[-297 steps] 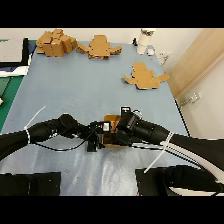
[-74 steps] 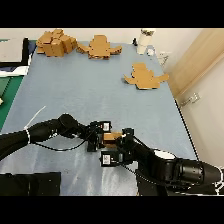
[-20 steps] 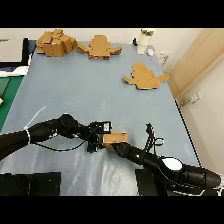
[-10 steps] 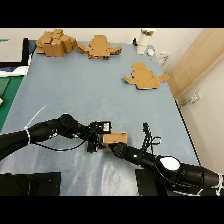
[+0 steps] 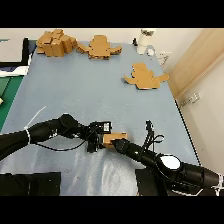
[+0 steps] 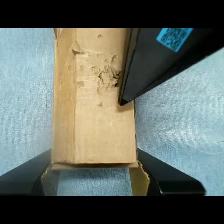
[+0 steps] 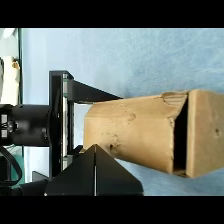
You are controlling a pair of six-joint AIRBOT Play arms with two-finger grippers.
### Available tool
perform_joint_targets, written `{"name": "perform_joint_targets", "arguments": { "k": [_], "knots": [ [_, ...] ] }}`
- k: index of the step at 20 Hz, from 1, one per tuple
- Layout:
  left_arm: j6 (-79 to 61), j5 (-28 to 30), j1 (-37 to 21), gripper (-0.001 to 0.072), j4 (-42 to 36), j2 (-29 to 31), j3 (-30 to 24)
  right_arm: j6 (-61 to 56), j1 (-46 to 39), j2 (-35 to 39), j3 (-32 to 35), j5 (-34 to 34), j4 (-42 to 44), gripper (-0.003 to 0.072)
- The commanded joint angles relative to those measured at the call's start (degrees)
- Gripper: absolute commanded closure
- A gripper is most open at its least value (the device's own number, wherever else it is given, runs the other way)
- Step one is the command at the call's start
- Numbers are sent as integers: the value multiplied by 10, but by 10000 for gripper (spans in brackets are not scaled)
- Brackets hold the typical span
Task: Fold the box.
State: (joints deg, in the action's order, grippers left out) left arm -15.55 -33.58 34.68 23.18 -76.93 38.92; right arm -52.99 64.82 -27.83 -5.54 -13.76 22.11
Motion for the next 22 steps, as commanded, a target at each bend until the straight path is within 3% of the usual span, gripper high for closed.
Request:
{"name": "perform_joint_targets", "arguments": {
  "k": [1,22],
  "knots": [
    [0,0,0,181,0,0,1,0,-2,-1,0,-2,-3,685],
    [0,0,0,181,0,0,1,0,-2,-50,1,27,-7,685]
  ]
}}
